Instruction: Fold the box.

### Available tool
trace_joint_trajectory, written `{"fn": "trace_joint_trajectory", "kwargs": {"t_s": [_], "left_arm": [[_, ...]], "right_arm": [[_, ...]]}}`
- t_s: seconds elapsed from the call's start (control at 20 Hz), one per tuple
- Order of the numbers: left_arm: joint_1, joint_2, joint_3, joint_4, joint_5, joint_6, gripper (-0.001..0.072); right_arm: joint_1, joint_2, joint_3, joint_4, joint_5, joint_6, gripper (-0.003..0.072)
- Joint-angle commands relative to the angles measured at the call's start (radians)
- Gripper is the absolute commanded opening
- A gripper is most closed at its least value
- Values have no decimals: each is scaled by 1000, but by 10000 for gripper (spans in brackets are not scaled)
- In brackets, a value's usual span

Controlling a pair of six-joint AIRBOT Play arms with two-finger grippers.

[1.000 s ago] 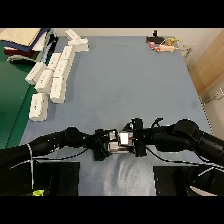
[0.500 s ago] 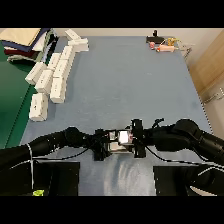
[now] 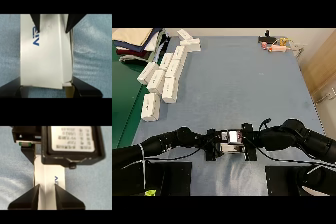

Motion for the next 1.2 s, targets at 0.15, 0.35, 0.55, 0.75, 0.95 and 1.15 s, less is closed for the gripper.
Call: {"fn": "trace_joint_trajectory", "kwargs": {"t_s": [0.15,0.35,0.55,0.75,0.95,1.15], "left_arm": [[0,1,0,-2,0,-2,521],[0,1,0,-2,0,-2,521],[0,1,0,-2,0,-2,521],[0,1,0,-2,0,-2,521],[0,1,0,-2,0,-2,521],[0,1,0,-2,0,-2,520]], "right_arm": [[2,-4,-1,12,-7,0,200],[2,-4,-1,18,-8,0,199],[2,2,0,26,-9,3,204],[0,23,0,17,-8,28,445],[0,60,0,17,-15,187,360],[-2,113,-1,19,-31,446,2]]}}
